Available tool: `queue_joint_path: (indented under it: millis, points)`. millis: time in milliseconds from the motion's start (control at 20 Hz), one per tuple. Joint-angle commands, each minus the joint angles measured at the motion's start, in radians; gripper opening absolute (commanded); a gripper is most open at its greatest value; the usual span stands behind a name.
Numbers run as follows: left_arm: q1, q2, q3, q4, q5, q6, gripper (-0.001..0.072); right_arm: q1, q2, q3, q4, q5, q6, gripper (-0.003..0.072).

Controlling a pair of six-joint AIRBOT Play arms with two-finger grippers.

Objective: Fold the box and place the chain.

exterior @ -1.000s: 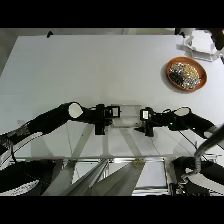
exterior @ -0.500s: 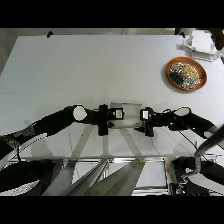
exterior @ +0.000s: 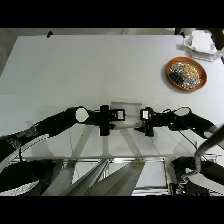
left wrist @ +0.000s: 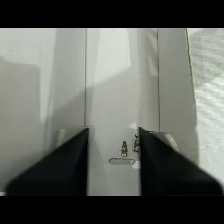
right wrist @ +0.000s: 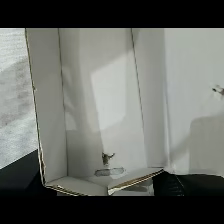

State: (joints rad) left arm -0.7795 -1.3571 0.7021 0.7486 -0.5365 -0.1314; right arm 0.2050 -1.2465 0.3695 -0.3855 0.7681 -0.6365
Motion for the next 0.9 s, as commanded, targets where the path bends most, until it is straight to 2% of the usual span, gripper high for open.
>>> queue_joint_path:
  millis: [0, 50, 250, 400, 500, 650, 750, 850]
  points:
    - [0.008, 0.035, 0.000, 0.000, -0.034, -0.008, 0.0052, 0.000, 0.001, 0.001, 0.000, 0.000, 0.000, 0.0323]
    - [0.021, 0.068, 0.000, 0.000, -0.057, -0.015, 0.0004, 0.000, 0.001, 0.001, 0.000, 0.000, 0.000, 0.0323]
    - [0.094, 0.213, 0.000, 0.075, -0.151, -0.236, 0.0001, 0.000, 0.001, 0.001, 0.000, 0.000, 0.000, 0.0323]
    - [0.169, 0.282, -0.002, 0.101, -0.243, -0.406, 0.0001, 0.000, 0.001, 0.001, 0.000, 0.000, 0.000, 0.0323]
    - [0.226, 0.329, -0.021, 0.100, -0.255, -0.494, 0.0001, 0.000, 0.001, 0.001, 0.000, 0.000, 0.000, 0.0323]
    - [0.345, 0.375, -0.081, 0.087, -0.265, -0.634, 0.0001, 0.000, 0.001, 0.001, 0.000, 0.000, 0.000, 0.0323]
    - [0.447, 0.372, -0.150, 0.035, -0.265, -0.745, 0.0002, 0.000, 0.001, 0.001, 0.000, 0.000, 0.000, 0.0323]
    - [0.507, 0.362, -0.206, -0.006, -0.270, -0.831, 0.0002, 0.000, 0.001, 0.001, 0.000, 0.000, 0.000, 0.0323]
